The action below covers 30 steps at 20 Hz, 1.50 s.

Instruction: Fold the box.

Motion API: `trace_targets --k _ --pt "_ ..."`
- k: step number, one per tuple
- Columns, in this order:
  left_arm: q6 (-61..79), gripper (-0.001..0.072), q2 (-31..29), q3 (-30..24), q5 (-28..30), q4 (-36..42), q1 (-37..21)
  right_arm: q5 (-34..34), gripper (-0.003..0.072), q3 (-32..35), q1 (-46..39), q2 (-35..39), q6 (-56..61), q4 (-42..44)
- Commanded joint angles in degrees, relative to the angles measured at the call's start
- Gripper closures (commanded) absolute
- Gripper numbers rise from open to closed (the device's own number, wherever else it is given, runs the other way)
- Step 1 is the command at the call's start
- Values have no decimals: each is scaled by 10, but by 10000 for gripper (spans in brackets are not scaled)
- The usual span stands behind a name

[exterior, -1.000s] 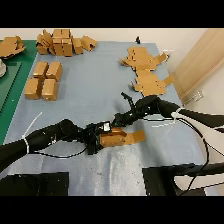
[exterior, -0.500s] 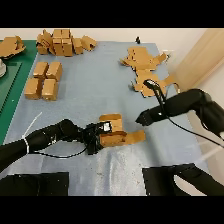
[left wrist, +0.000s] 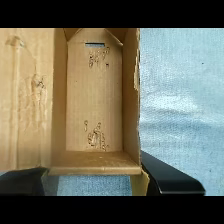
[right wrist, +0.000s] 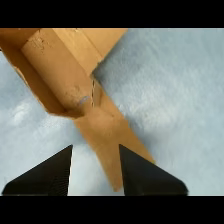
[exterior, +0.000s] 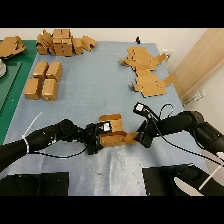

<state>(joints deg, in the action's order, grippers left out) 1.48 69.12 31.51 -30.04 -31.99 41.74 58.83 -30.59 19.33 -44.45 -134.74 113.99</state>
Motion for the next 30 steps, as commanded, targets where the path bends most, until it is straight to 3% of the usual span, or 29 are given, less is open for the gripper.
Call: trace_targets --k 1,8,14,21,22,24,27,30 --pt "0 193 0 0 0 0 0 -73 237 8 27 -37 -33 -3" --pt "0 192 0 0 0 0 0 -54 235 8 59 -55 -101 -24" --pt "0 192 0 0 0 0 0 -100 235 8 77 -84 -160 -26" --pt "0 192 0 0 0 0 0 -129 240 8 77 -99 -225 63" --pt "0 193 0 0 -1 0 0 -129 289 8 77 -99 -234 80" --pt "0 192 0 0 0 0 0 -129 504 8 83 -99 -239 92" --pt "0 192 0 0 -1 0 0 -127 596 8 105 -99 -238 91" --pt "0 192 0 0 -1 0 0 -139 595 8 130 -99 -239 88"
